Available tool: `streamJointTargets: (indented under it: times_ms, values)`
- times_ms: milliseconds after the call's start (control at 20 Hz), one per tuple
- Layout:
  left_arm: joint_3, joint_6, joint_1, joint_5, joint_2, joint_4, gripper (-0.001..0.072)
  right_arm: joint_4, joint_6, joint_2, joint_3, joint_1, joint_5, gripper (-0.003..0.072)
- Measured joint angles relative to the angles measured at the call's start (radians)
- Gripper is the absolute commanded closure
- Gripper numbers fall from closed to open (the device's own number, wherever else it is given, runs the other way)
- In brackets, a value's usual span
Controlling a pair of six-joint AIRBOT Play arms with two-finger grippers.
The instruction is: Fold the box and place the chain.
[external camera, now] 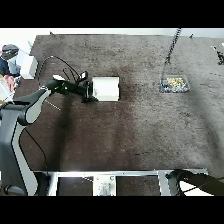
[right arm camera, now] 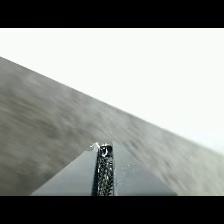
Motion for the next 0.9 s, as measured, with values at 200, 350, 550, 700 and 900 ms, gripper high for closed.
streamJointTargets:
  times_ms: [200, 350, 550, 700, 900]
  values:
    - [0.000, 0.000, 0.000, 0.000, 0.000, 0.000, 0.0301, 0.011, -0.009, -0.003, -0.002, 0.121, -0.006, 0.0679]
    - [0.000, 0.000, 0.000, 0.000, 0.000, 0.000, 0.0301, 0.049, -0.013, -0.044, -0.002, 0.185, 0.021, 0.0678]
    - [0.000, 0.000, 0.000, 0.000, 0.000, 0.000, 0.0301, 0.081, -0.013, -0.139, -0.003, 0.252, 0.045, 0.0679]
    - [0.000, 0.000, 0.000, 0.000, 0.000, 0.000, 0.0300, 0.106, -0.013, -0.212, -0.003, 0.285, 0.064, 0.0679]
    - [0.000, 0.000, 0.000, 0.000, 0.000, 0.000, 0.0301, 0.145, -0.013, -0.298, -0.003, 0.299, 0.092, 0.0678]
